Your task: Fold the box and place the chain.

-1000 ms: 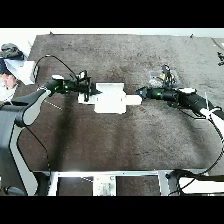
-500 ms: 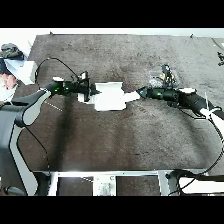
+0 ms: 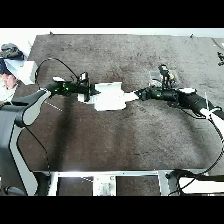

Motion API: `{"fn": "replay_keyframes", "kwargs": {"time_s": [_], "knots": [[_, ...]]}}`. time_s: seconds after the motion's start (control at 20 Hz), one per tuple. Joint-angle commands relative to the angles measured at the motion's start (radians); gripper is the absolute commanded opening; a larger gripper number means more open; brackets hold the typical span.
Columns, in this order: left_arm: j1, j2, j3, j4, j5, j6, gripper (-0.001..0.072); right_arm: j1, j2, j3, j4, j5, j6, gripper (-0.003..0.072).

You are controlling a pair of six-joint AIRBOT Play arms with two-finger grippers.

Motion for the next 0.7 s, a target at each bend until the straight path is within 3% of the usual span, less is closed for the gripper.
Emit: {"fn": "replay_keyframes", "kwargs": {"time_s": [0.0,0.2,0.3,0.5,0.65], "knots": [[0.000,0.000,0.000,0.003,0.002,0.001,0.0011,0.009,0.001,0.000,0.000,0.064,-0.201,0.0555],[0.000,0.000,0.000,-0.003,0.001,0.001,0.0011,0.096,0.001,0.001,-0.072,0.053,-0.365,0.0557],[0.000,0.000,0.000,-0.006,0.002,0.001,0.0011,0.156,0.001,0.005,-0.157,0.042,-0.417,0.0651],[0.000,0.000,0.000,-0.006,0.001,0.001,0.0011,0.250,0.000,0.019,-0.356,-0.054,-0.419,0.0660],[0.000,0.000,0.000,-0.006,0.001,0.001,0.0011,0.291,-0.042,0.048,-0.442,-0.063,-0.418,0.0660]]}}
